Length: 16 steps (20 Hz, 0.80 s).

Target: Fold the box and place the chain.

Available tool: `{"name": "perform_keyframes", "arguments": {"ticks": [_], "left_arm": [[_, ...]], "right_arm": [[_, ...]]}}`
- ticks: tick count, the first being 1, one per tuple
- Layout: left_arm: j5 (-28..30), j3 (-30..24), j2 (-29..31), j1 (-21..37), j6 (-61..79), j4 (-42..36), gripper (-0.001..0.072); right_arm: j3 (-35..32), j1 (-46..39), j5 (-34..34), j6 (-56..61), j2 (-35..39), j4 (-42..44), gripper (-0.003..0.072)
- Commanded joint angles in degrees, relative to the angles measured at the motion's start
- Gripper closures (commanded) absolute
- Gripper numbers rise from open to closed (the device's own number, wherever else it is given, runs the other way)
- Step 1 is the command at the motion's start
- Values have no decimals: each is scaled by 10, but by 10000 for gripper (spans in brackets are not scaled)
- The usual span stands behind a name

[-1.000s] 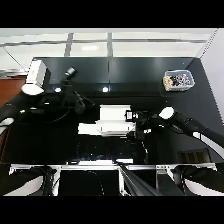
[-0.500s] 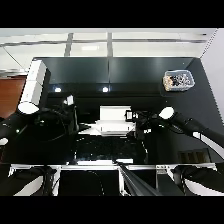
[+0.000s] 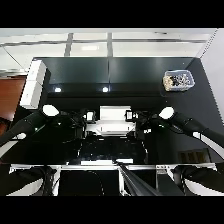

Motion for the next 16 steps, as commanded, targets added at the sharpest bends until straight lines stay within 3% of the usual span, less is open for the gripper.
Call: {"name": "perform_keyframes", "arguments": {"ticks": [1,3,4,11,16], "left_arm": [[3,2,-11,-8,3,9,30],[-15,2,-11,-8,3,-10,369],[-26,2,-11,-9,4,-22,440],[-30,2,-11,-9,3,-64,441],[9,2,-20,-35,7,-127,439]], "right_arm": [[0,0,0,0,0,0,550],[0,0,0,0,0,0,550],[0,0,0,0,0,0,550],[0,0,0,0,0,0,551],[0,0,0,0,0,0,551]]}}
